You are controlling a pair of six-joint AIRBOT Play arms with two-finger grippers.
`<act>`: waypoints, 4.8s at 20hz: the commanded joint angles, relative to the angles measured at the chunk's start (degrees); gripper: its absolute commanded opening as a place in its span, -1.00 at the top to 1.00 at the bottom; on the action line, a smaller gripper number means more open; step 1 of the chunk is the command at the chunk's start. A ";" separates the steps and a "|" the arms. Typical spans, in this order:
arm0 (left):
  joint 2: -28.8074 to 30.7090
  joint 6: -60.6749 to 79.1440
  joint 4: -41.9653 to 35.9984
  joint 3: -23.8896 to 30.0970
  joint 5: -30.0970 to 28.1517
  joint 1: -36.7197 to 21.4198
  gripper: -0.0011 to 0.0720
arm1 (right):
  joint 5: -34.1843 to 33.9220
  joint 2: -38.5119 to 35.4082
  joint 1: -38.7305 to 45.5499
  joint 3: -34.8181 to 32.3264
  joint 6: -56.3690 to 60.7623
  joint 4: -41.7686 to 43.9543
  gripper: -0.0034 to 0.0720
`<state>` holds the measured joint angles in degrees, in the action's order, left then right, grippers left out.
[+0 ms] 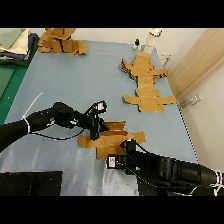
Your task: Fold the box.
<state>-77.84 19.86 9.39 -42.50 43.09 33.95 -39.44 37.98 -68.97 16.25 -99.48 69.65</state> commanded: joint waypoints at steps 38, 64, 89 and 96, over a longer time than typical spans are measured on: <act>-0.02 0.02 0.00 -0.04 0.00 0.00 0.94 | -4.48 -3.54 4.13 2.34 23.10 -10.91 -1.00; -0.02 0.02 0.02 -0.04 0.00 0.00 0.94 | -13.27 21.77 48.98 17.11 -73.07 55.32 -1.00; -0.02 0.02 0.00 -0.04 -0.02 0.00 0.94 | -11.74 27.10 48.13 17.09 -72.26 53.90 -0.97; -0.02 0.02 0.00 -0.04 0.00 0.00 0.94 | -15.39 27.41 48.13 16.96 -72.24 54.25 -0.95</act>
<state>-77.84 19.88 9.39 -42.50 43.09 34.00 -52.90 65.30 -20.82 33.26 -171.70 123.66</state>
